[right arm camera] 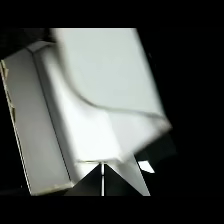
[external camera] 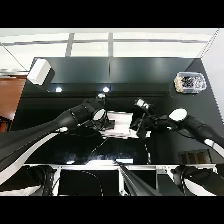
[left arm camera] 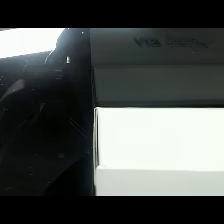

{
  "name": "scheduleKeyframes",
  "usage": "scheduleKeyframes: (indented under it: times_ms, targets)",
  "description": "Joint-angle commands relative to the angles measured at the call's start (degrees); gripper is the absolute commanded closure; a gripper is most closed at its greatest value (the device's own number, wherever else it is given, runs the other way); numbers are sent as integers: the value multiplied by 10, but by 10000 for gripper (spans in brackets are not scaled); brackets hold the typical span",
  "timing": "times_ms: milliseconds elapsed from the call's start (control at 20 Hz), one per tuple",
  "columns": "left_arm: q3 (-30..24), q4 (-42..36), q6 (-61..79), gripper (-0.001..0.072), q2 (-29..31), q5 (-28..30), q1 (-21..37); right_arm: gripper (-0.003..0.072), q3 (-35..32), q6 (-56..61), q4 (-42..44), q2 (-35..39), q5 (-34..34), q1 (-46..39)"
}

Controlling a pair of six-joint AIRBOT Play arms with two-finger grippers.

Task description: Fold the box and place the chain.

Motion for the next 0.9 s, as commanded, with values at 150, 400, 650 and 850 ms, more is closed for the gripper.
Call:
scheduleKeyframes:
  times_ms: [150,400,650,850]
  targets:
    - [0,0,0,683,0,-3,0,676,16,355,-159,128,172,-225]
    - [0,0,0,683,0,0,0,676,-66,560,-148,129,85,-317]
    - [0,1,0,683,0,-1,0,675,-115,555,-111,83,99,-243]
    - [0,0,0,683,0,-1,0,675,-115,551,-74,48,65,-167]
